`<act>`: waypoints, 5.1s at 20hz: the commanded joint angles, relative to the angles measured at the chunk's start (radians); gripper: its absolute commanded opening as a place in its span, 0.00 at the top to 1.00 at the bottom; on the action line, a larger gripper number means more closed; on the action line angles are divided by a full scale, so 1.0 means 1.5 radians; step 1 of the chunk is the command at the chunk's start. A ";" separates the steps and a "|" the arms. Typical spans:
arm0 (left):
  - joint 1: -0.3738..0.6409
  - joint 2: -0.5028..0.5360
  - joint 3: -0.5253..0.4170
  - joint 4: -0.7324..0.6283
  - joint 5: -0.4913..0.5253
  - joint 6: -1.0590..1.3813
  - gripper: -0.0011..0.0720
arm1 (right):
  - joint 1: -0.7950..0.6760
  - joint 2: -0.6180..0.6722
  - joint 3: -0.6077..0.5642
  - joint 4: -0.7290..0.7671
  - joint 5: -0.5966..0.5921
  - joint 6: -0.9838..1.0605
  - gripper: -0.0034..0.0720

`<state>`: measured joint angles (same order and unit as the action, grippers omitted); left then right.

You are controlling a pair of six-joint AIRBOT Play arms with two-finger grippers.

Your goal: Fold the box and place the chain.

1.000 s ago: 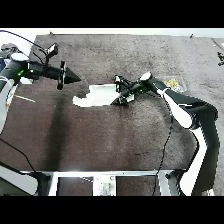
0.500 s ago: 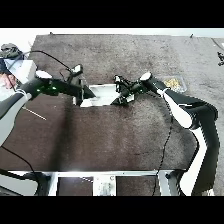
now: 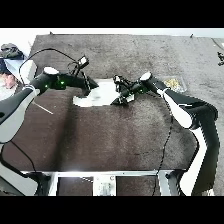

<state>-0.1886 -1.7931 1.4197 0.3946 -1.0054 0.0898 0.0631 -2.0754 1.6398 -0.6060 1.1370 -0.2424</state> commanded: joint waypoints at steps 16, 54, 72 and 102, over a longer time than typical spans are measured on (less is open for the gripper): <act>0.006 -0.115 0.075 0.053 0.031 -0.054 0.97 | 0.000 0.000 0.001 0.000 0.000 0.000 0.46; -0.010 0.010 -0.066 0.301 0.036 0.028 0.60 | 0.000 0.000 0.001 0.000 0.000 0.000 0.46; -0.010 -0.031 -0.066 0.110 0.012 0.121 0.79 | 0.000 0.000 0.001 0.000 0.000 0.000 0.46; 0.217 0.198 -0.122 0.173 -0.021 -0.441 0.98 | 0.000 0.000 0.001 0.000 0.000 0.000 0.46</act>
<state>0.0589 -1.5360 1.2774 0.6353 -1.0187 -0.2619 0.0628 -2.0750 1.6405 -0.6064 1.1374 -0.2428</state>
